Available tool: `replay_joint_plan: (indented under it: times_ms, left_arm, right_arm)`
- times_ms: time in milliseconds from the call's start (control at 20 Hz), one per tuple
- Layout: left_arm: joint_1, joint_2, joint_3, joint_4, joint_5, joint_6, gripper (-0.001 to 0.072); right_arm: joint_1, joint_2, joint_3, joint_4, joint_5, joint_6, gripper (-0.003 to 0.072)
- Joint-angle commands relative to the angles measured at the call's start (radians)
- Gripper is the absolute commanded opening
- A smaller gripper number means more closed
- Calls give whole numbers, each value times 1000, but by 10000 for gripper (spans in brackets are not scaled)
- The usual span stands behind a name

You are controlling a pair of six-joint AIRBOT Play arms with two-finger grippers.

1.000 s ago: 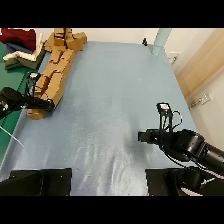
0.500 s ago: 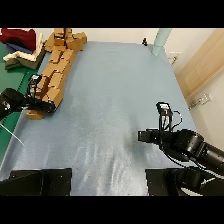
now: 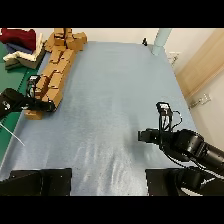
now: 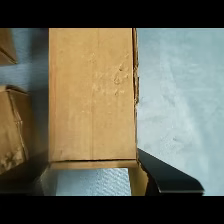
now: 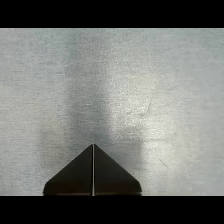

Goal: Fold the box.

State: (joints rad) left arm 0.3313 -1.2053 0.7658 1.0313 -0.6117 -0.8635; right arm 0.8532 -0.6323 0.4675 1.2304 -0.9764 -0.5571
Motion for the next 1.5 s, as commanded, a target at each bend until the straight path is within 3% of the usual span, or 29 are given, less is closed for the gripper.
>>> replay_joint_plan:
  times_ms: [0,650,700,750,1050,1250,1450]
  left_arm:
    - [1,-1,0,19,50,-54,524]
    - [-2,-54,0,72,17,-126,537]
    - [-2,-54,0,73,8,-125,643]
    - [-2,-54,0,73,4,-126,701]
    - [-1,-54,1,73,-34,-125,702]
    - [1,-54,58,171,-189,-172,702]
    - [1,-54,169,319,-470,-256,702]
  right_arm:
    - [0,0,1,0,0,0,5]
    - [0,0,1,-4,1,-1,5]
    - [0,0,1,-5,1,-1,5]
    - [0,0,1,-5,1,-1,5]
    - [0,0,1,-5,4,-1,5]
    - [0,0,1,-4,3,-1,5]
    - [0,0,1,-3,3,-1,5]
